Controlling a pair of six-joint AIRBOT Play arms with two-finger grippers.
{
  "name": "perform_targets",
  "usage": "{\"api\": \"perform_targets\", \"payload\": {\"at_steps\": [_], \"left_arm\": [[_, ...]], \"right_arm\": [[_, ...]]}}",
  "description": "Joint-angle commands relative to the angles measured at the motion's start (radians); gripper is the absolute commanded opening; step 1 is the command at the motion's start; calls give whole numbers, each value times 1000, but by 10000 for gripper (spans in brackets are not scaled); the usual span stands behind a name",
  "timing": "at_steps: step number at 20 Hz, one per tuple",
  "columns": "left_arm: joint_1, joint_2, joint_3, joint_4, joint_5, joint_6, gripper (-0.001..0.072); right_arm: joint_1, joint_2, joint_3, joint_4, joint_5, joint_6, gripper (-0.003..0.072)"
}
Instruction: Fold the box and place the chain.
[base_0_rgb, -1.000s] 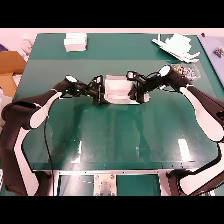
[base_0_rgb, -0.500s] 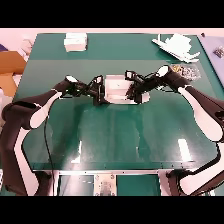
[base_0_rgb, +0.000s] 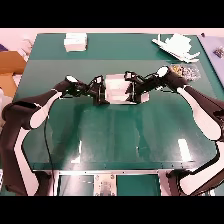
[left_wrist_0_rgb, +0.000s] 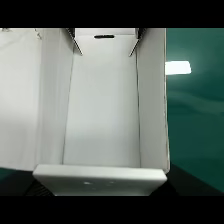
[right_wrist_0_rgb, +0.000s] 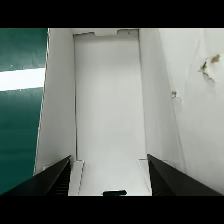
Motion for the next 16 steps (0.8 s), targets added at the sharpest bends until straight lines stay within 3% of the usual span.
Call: {"api": "perform_targets", "payload": {"at_steps": [1,8,9,10,11,14,16], "left_arm": [[1,0,0,0,1,0,362],[1,0,0,0,1,0,362],[1,0,0,0,1,0,362],[1,0,1,0,1,0,362],[1,0,0,0,1,0,362],[1,0,0,0,1,0,362],[1,0,0,0,1,0,362]], "right_arm": [[0,-1,0,-2,2,-14,622],[-1,3,8,-3,14,-3,621],[-1,10,10,-10,29,-2,535],[-1,18,13,-13,60,-3,176],[-3,26,19,-16,91,-1,78],[-22,51,36,-27,151,35,15],[-42,66,52,-39,194,74,15]]}}
